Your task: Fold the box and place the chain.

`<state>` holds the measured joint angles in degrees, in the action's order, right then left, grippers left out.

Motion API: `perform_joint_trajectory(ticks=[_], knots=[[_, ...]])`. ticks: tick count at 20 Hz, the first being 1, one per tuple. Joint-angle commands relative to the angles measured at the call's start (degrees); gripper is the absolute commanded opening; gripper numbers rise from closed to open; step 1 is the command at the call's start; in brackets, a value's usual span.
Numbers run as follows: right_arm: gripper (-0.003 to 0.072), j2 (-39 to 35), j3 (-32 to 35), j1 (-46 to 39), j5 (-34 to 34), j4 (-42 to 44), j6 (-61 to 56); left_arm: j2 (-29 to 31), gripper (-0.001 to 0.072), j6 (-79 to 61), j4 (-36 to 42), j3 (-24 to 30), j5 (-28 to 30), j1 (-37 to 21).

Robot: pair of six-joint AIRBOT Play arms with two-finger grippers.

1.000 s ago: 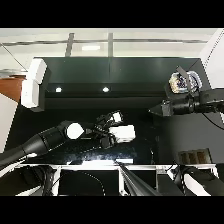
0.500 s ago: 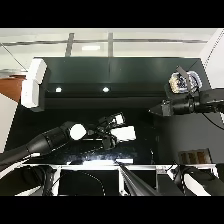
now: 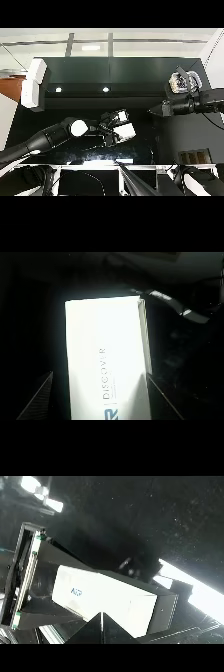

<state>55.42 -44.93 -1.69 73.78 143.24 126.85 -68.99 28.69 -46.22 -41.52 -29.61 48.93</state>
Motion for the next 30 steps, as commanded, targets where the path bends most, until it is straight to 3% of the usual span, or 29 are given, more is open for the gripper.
perform_joint_trajectory(ticks=[1,13,30], knots=[[0.0021,-0.02,-0.04,0.02,0.02,-0.02,-0.02,0.04,0.0707,0.24,-0.11,-0.33,-3.8,-0.35],[0.0022,-0.02,-0.04,0.02,-0.22,-0.37,0.0,-1.6,0.0708,0.26,-1.62,-0.31,-3.37,1.16],[0.0021,-0.02,-0.04,0.02,-0.22,-0.35,-0.02,0.63,0.0708,0.31,-2.84,-0.39,-2.78,1.07]])
